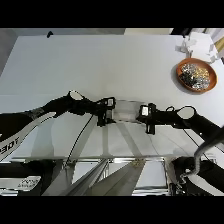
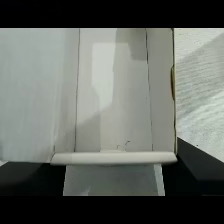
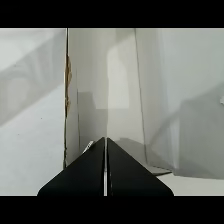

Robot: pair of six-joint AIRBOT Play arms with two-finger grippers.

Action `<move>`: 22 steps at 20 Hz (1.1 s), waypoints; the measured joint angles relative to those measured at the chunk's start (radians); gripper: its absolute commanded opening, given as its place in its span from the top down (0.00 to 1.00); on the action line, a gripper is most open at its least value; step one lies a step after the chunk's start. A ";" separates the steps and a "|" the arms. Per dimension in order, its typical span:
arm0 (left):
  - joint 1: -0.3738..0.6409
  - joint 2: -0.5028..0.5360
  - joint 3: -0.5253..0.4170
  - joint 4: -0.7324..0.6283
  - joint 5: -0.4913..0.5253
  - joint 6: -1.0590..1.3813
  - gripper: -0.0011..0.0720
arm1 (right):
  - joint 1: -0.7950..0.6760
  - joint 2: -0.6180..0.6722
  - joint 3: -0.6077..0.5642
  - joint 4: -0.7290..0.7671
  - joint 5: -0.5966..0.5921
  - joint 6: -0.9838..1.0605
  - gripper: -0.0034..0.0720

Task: Fold the box and place the chain.

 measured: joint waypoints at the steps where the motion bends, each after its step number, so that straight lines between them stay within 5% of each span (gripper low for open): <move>1: 0.000 0.000 0.000 0.000 0.000 0.000 0.97 | -0.006 0.033 -0.007 -0.005 0.002 0.018 0.93; 7: 0.000 0.000 0.000 0.000 0.000 0.000 0.97 | -0.034 0.290 -0.031 -0.126 0.010 0.348 0.93; 13: 0.000 0.000 0.000 0.001 -0.002 0.001 0.97 | -0.040 0.505 -0.033 -0.428 0.058 1.223 0.93; 16: 0.000 0.000 0.000 0.001 -0.002 0.001 0.97 | -0.041 0.534 -0.026 -0.561 0.132 1.563 0.93; 22: 0.000 0.000 0.000 0.002 -0.002 0.001 0.97 | -0.041 0.446 0.085 -0.656 0.234 1.765 0.93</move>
